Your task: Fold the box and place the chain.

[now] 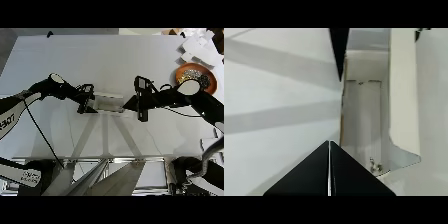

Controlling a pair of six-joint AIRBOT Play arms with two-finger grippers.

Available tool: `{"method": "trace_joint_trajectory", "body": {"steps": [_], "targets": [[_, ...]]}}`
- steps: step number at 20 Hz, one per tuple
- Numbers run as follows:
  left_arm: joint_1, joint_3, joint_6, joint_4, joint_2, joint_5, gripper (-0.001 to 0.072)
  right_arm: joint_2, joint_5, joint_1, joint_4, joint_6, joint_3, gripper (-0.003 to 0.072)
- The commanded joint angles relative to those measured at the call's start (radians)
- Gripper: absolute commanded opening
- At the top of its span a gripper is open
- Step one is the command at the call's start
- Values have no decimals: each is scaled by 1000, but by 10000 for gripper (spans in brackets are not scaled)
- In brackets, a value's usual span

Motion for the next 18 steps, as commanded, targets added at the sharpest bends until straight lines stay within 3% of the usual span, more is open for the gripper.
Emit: {"method": "trace_joint_trajectory", "body": {"steps": [1, 4, 9, 13, 18], "targets": [[0, 0, 0, 0, -1, 0, 208, -77, -27, 2, 121, 2, 1, 4], [0, 0, 0, 0, -1, 0, 208, -187, -56, 2, 276, -19, 2, 5], [0, 0, 0, 0, -1, 0, 208, -295, -259, 2, 565, -188, 2, 5], [0, 0, 0, 0, -1, 0, 207, -356, -349, 2, 591, -246, 1, 5], [0, 0, 0, 0, -1, 0, 208, -352, -254, 2, 579, -280, 1, 7]]}}
